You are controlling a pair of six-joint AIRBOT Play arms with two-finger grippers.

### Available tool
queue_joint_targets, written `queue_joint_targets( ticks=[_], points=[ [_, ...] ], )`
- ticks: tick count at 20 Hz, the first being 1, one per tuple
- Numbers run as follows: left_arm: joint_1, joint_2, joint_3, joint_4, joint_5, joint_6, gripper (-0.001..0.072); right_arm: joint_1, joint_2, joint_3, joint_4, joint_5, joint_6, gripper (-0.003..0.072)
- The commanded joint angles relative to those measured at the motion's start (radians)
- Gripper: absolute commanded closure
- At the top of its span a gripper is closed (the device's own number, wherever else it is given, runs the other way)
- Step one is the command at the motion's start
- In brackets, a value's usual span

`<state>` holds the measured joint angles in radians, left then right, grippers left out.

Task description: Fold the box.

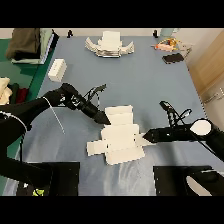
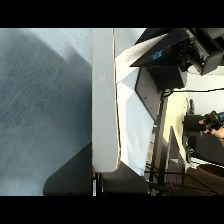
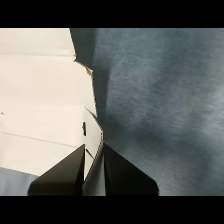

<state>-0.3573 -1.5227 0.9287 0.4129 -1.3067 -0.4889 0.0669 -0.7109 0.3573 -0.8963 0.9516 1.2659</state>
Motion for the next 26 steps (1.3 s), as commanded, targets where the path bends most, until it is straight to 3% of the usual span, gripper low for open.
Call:
queue_joint_targets(
  ticks=[1, 5, 10, 14, 16, 19, 20, 23, 26],
  points=[
    [-0.003, 0.006, 0.005, -0.034, -0.001, 0.082, 0.07, 0.0, 0.001, 0.06, -0.207, -0.037, 0.191, 0.0503],
    [-0.039, 0.086, 0.005, -0.031, 0.1, 0.217, 0.0702, 0.0, 0.001, 0.142, -0.455, -0.032, 0.379, 0.0504],
    [-0.154, 0.199, -0.045, -0.024, 0.312, 0.37, 0.0702, 0.0, -0.002, 0.147, -0.479, -0.04, 0.42, 0.0504],
    [-0.198, 0.264, -0.133, -0.024, 0.397, 0.487, 0.0702, -0.001, 0.0, 0.149, -0.573, -0.057, 0.527, 0.0504],
    [-0.201, 0.296, -0.174, -0.023, 0.476, 0.525, 0.0701, 0.0, 0.002, 0.163, -0.504, -0.043, 0.53, 0.0544],
    [-0.196, 0.294, -0.178, 0.0, 0.489, 0.523, 0.0697, 0.042, 0.014, 0.184, -0.198, -0.005, 0.37, 0.067],
    [-0.196, 0.294, -0.178, 0.014, 0.488, 0.523, 0.0697, 0.075, 0.013, 0.183, -0.179, 0.013, 0.37, 0.0677],
    [-0.196, 0.294, -0.178, 0.112, 0.489, 0.523, 0.0697, 0.184, 0.013, 0.169, -0.328, 0.08, 0.503, 0.0682],
    [-0.196, 0.294, -0.178, 0.141, 0.488, 0.523, 0.0697, 0.262, 0.008, 0.129, -0.403, 0.076, 0.618, 0.0682]
  ],
)
